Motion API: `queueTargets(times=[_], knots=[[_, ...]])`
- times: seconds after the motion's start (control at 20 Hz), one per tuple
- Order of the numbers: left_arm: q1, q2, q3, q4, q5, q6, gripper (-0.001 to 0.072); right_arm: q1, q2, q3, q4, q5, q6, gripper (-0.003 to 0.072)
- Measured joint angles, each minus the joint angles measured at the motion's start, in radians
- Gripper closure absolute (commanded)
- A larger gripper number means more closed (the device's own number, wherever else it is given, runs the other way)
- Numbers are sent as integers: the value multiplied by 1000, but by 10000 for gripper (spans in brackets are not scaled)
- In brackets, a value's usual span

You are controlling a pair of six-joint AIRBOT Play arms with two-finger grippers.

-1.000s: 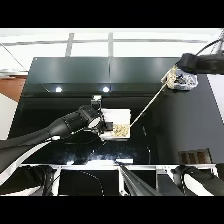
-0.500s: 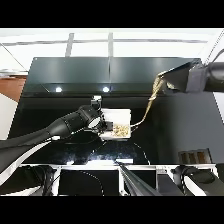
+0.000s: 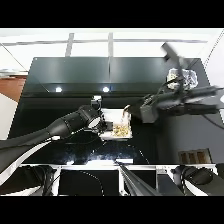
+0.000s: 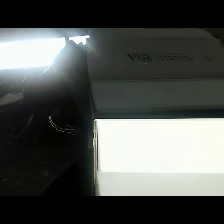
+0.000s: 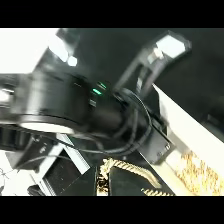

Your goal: Fold the box and place the chain.

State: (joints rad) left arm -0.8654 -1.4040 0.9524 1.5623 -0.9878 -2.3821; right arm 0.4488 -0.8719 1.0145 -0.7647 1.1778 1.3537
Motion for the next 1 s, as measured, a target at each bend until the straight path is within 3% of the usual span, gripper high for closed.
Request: queueTargets(times=[0.2,0.25,0.3,0.35,0.55,0.75,1.0], knots=[[0,0,0,0,0,0,677,17,-53,-105,-17,-70,-5,639],[0,0,0,0,0,0,677,19,-63,-118,-16,-84,-6,556],[0,0,0,0,0,0,677,20,-71,-128,-18,-95,-8,272],[0,0,0,0,0,0,677,19,-76,-135,-18,-104,-13,65],[0,0,0,0,0,0,677,-40,-82,-139,-21,-90,-70,79],[0,0,0,0,-1,0,677,-206,-63,-140,-76,-1,-232,80],[0,0,0,0,-4,0,677,-295,-56,-328,-137,-36,-508,49]])
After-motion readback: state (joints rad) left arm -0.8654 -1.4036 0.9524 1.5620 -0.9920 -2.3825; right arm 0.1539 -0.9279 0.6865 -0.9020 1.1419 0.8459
